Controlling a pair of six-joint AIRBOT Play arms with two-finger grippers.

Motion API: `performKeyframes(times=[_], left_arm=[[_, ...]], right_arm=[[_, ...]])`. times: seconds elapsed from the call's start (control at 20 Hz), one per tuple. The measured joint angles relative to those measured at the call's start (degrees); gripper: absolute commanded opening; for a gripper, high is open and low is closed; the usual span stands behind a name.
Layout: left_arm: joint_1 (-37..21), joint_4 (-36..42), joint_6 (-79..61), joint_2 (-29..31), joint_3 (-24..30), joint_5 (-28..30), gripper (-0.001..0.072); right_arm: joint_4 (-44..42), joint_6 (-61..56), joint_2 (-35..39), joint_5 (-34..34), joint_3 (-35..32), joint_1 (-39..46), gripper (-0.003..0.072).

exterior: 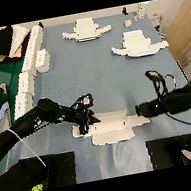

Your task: Fold the box.

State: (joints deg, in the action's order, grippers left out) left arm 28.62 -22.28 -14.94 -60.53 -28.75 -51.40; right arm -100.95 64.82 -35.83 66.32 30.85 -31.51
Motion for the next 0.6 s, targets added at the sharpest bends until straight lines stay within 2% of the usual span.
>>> performKeyframes(times=[0.15, 0.2, 0.25, 0.3, 0.35, 0.45, 0.6], left_arm=[[0.00, -0.02, 0.00, 0.00, 0.00, -0.04, 0.0013], [0.00, -0.02, 0.00, 0.00, 0.00, -0.04, 0.0013], [0.00, -0.02, 0.00, 0.00, 0.00, -0.04, 0.0013], [0.00, -0.02, 0.00, 0.00, 0.00, -0.04, 0.0013], [0.00, 0.00, 0.00, 0.00, 0.00, -0.07, 0.0013], [0.00, -0.02, 0.00, 0.00, 0.00, -0.07, 0.0013], [0.00, -0.02, 0.00, 0.00, 0.00, -0.07, 0.0013]], right_arm=[[-0.17, -1.53, 4.76, 2.40, -1.11, -14.88, 0.0004], [0.52, -1.60, 5.55, 2.80, -1.55, -20.20, 0.0094], [1.86, -1.20, 5.88, 3.02, -1.99, -25.35, 0.0414], [3.87, 0.31, 5.64, 2.84, -2.51, -30.69, 0.0640], [6.51, 2.34, 4.72, 1.99, -2.97, -35.52, 0.0668], [13.14, 5.68, 1.53, -0.70, -3.52, -42.84, 0.0668], [22.03, 8.31, -5.29, -6.05, -3.89, -48.33, 0.0665]])
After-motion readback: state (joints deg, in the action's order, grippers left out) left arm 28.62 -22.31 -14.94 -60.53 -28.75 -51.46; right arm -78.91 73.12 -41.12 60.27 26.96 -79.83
